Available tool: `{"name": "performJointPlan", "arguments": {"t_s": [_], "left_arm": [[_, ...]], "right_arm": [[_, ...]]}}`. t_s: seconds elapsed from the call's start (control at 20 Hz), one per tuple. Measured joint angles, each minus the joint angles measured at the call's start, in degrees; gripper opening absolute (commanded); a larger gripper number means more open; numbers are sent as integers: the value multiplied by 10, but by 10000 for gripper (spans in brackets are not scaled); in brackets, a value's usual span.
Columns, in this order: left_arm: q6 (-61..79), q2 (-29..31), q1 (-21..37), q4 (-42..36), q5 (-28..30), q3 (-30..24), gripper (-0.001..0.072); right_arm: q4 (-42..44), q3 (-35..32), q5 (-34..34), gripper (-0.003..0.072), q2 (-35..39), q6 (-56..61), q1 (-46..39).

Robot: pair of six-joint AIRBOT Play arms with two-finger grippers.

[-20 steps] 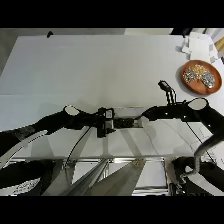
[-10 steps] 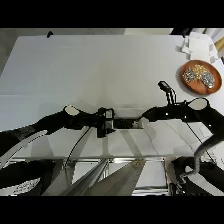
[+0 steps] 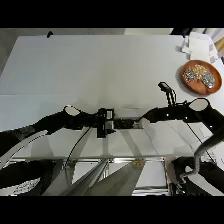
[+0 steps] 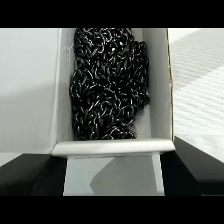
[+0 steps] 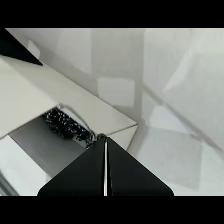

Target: Fold the box and place the chain.

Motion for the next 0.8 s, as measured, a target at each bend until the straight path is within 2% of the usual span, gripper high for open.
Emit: {"name": "performJointPlan", "arguments": {"t_s": [0.55, 0.8], "left_arm": [[0, 0, 0, 0, 1, 0, 312], [0, 0, 0, 0, 0, 0, 312]], "right_arm": [[25, 0, 11, 15, 37, 9, 2], [67, 0, 19, 15, 40, -28, 49]]}}
